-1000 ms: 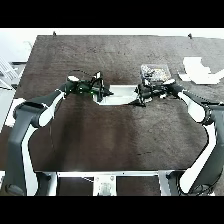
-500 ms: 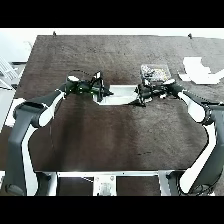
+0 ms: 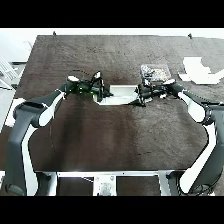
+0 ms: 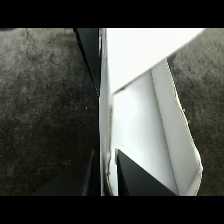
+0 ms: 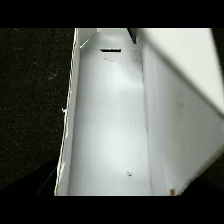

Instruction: Fold the box and place the chain.

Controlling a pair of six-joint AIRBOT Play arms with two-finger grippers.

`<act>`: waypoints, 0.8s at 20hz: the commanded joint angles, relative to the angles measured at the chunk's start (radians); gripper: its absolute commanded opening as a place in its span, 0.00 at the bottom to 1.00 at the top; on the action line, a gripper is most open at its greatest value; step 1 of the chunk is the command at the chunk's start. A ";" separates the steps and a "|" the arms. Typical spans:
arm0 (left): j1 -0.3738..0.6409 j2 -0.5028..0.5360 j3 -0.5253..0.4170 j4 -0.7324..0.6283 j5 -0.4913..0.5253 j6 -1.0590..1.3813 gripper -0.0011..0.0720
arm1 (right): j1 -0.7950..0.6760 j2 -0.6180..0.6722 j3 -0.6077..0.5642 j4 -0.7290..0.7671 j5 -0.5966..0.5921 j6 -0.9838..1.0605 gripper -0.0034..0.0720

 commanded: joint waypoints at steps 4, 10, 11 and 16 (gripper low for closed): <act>0.023 0.017 0.000 -0.007 -0.061 -0.001 0.29 | -0.001 0.000 0.000 0.000 0.000 0.000 0.70; 0.093 0.055 0.000 -0.071 -0.235 -0.050 0.69 | -0.001 0.000 0.000 0.000 0.000 0.000 0.70; 0.099 0.061 0.000 -0.067 -0.265 -0.055 0.69 | -0.001 0.000 0.000 0.000 0.000 0.000 0.70; 0.143 0.126 0.000 -0.056 -0.421 -0.056 0.31 | -0.001 0.000 0.000 0.000 0.000 0.000 0.70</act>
